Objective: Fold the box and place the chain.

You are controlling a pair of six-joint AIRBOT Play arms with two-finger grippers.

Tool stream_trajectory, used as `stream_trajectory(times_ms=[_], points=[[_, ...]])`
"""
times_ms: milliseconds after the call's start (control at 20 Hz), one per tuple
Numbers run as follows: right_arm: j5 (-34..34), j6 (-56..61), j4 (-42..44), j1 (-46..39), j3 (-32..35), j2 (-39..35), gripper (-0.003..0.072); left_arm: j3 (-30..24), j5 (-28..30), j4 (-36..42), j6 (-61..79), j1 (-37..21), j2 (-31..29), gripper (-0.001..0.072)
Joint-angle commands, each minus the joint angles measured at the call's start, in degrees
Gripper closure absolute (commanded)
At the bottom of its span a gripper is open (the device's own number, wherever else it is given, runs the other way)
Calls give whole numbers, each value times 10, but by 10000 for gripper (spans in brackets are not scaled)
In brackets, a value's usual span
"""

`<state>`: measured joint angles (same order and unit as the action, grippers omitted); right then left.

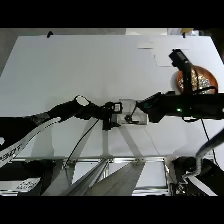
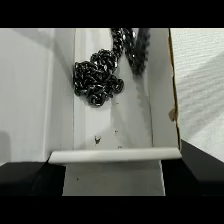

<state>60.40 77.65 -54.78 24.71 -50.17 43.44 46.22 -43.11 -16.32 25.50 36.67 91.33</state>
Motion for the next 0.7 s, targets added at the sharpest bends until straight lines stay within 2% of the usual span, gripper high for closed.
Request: stream_trajectory(times_ms=[0, 300, 400, 550, 650], points=[[-19, 5, -18, 14, 23, 40, 668, 0, 0, 0, 0, 0, 0, 540], [-78, 3, -19, 14, 109, 123, 668, 0, 0, 0, 0, 0, 0, 540], [-82, -2, -19, 14, 116, 155, 648, 0, 0, 0, 0, 0, 0, 540], [-82, -19, -19, 14, 109, 167, 435, 0, 0, 0, 0, 0, 0, 540], [-36, -32, -24, 11, 62, 165, 432, 0, 0, 0, 0, 0, 0, 540]])
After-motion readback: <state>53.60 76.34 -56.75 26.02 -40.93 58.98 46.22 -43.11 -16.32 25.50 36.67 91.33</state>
